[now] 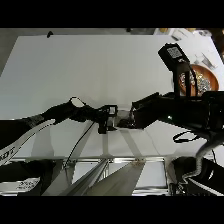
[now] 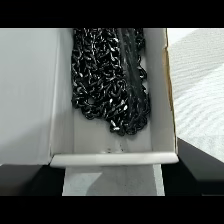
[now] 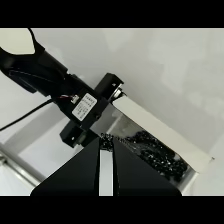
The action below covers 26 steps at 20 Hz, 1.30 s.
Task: Fold the box and place the chain.
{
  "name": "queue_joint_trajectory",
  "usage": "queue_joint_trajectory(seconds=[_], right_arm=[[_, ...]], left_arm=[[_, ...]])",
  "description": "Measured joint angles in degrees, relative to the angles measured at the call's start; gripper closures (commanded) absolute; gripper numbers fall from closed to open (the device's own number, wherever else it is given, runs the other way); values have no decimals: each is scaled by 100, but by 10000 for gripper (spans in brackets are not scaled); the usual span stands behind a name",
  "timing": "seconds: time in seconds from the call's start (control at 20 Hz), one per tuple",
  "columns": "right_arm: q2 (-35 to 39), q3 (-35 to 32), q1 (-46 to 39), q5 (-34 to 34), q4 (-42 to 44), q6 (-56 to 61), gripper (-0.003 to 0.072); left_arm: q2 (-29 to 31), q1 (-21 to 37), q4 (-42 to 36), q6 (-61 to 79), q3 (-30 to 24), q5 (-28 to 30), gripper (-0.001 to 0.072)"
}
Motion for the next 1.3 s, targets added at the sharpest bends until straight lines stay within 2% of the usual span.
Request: queue_joint_trajectory(seconds=[0.25,0.7,0.85,0.95,1.2,1.25,1.3], right_arm=[[-219,-11,0,66,-17,-310,668],[-1252,-476,0,57,-68,-658,666],[-1591,-520,0,-20,-26,-745,513],[-1740,-527,0,-52,129,-909,482],[-1875,-240,-431,96,789,-1670,492],[-1886,-101,-667,177,999,-1954,545],[-1891,28,-916,258,1204,-2284,664]], left_arm=[[0,0,0,-2,0,0,568],[0,0,0,0,0,0,568],[0,0,0,-2,0,0,568],[0,0,0,0,0,0,568],[0,0,0,0,0,0,568],[0,0,0,0,0,0,568],[0,0,0,0,0,0,568]])
